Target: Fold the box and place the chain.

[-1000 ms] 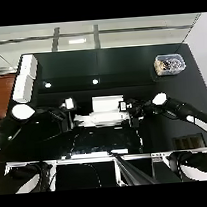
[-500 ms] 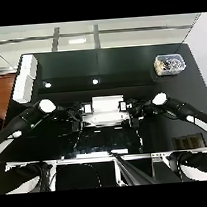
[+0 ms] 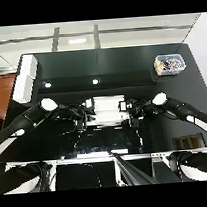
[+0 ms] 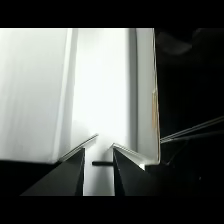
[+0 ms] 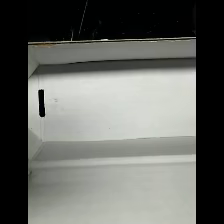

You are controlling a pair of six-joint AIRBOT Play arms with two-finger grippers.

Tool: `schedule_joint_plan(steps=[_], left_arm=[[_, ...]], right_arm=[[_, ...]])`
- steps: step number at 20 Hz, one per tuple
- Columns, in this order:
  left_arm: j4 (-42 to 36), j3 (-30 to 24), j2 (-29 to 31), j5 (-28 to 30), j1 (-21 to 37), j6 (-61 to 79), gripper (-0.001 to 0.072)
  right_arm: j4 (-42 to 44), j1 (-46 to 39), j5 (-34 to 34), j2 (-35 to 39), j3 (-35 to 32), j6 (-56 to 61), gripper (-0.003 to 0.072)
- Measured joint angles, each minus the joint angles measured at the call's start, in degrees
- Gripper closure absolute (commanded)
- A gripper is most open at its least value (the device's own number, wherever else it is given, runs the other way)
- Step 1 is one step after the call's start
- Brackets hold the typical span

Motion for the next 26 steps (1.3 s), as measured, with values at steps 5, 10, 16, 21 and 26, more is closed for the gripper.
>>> schedule_joint_plan(steps=[5,10,16,21,26], left_arm=[[-5.5,0.0,-3.0,1.2,-2.6,0.2,0.0496],[-7.0,0.0,-3.8,1.5,-2.8,0.4,0.0198],[-6.2,0.0,-2.7,2.1,-2.2,-0.1,0.0681],[1.7,0.1,6.6,-0.6,2.5,-8.4,0.0682],[16.4,-0.8,16.1,-4.2,11.1,-36.3,0.0681]], right_arm=[[0.0,0.0,0.0,0.0,0.0,0.0,0.0457],[-0.1,0.0,0.0,0.0,0.0,-0.1,0.0457],[0.0,0.0,0.0,0.0,0.0,0.0,0.0457],[-0.1,0.0,0.0,0.0,0.0,0.0,0.0457],[0.0,0.0,0.0,0.0,0.0,0.0,0.0457]])
